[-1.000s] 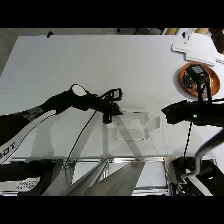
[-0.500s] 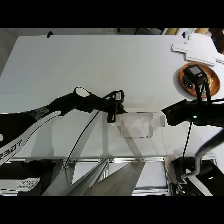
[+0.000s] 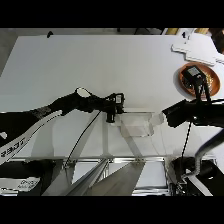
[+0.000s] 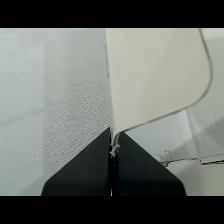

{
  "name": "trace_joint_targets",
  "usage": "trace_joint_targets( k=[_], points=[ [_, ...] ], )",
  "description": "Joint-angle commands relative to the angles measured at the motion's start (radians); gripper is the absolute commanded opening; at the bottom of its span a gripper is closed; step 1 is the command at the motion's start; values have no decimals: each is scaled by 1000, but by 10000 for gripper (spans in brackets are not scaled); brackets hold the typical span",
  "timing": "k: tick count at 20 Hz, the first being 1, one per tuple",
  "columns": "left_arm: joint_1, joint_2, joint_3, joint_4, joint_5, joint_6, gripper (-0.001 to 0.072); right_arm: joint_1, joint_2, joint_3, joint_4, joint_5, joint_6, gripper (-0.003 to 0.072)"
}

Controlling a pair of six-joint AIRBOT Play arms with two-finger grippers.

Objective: Fold the box and place the chain.

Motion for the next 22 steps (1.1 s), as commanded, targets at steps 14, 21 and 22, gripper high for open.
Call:
trace_joint_targets(
  k=[14, 21, 22],
  points=[
    [-1, -2, -1, 39, -25, 3, 13, 1, -1, -2, -1, 112, -346, 197],
    [-13, 33, 9, 97, -22, -109, 3, 1, -1, -2, -27, 112, -362, 197],
    [-20, 48, 11, 144, -8, -143, 3, 1, -1, -2, -32, 112, -377, 197]
  ],
)
